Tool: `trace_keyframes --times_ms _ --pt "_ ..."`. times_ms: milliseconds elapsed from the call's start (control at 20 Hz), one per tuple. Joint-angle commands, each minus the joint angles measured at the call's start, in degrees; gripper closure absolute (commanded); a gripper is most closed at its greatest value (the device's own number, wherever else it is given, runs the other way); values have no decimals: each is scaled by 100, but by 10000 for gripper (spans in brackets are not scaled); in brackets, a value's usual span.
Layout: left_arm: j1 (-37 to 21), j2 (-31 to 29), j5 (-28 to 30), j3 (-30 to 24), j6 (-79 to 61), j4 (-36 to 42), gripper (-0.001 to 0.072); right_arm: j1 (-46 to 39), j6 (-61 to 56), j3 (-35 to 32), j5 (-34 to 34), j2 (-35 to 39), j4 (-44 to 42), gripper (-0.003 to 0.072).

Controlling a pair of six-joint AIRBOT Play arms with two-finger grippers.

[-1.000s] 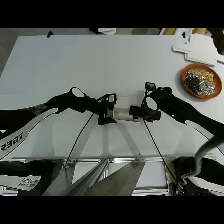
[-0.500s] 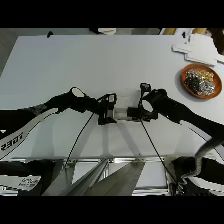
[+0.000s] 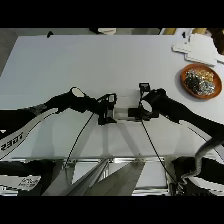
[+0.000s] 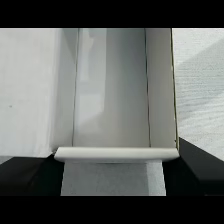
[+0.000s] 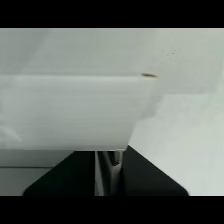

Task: Fold the box and place the chain.

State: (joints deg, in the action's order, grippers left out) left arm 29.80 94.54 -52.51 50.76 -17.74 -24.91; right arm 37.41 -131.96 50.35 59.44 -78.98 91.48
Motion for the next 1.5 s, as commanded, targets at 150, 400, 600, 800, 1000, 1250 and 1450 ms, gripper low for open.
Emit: trace_keyframes --times_ms 150,400,600,800,1000,1250,1450 --pt "-7 -4 0 7 0 -2 500 9 -13 -2 17 -31 -85 671" --pt "-7 -4 0 7 0 -2 500 9 -17 -2 20 -31 -63 448" --pt "-7 -4 0 7 0 -2 500 9 -168 0 107 -28 -61 452" --pt "-7 -4 0 7 0 -2 500 9 -166 -2 168 -13 -42 671" --pt "-7 -4 0 7 0 -2 500 9 -107 -2 173 7 -44 459" --pt "-7 -4 0 7 0 -2 500 9 1589 0 479 614 -20 268" --pt "-7 -4 0 7 0 -2 500 7 2977 586 1838 1386 341 274"
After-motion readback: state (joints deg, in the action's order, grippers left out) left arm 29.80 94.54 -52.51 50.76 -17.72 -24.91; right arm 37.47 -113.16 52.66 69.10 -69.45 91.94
